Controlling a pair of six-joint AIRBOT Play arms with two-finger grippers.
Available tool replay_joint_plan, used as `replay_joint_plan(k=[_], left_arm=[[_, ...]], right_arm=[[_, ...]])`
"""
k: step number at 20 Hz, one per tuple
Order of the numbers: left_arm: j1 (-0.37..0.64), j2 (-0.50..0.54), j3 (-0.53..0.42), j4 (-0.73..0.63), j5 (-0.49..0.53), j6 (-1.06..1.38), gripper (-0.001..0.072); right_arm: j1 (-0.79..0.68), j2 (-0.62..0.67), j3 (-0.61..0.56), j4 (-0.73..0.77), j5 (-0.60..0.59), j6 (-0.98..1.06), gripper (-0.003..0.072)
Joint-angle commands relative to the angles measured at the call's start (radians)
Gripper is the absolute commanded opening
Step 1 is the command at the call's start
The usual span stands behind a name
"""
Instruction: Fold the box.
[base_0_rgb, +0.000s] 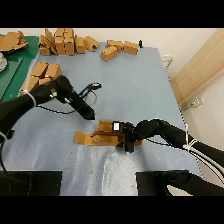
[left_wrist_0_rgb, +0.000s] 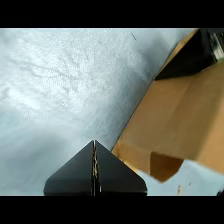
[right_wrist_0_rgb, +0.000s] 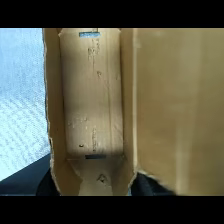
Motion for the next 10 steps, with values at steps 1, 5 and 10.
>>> replay_joint_plan(k=[1, 5, 10], left_arm=[[0.117, 0.069, -0.030, 0.053, -0.062, 0.196, 0.0008], [0.097, 0.140, -0.136, 0.175, -0.038, 0.293, 0.0004], [-0.005, 0.369, -0.376, 0.192, 0.162, 0.507, 0.0010]], right_arm=[[-0.001, 0.000, -0.001, 0.001, 0.000, 0.000, 0.0498], [-0.001, 0.000, -0.001, 0.000, 0.000, 0.000, 0.0498], [-0.001, 0.000, -0.001, 0.001, 0.000, 0.000, 0.0498]])
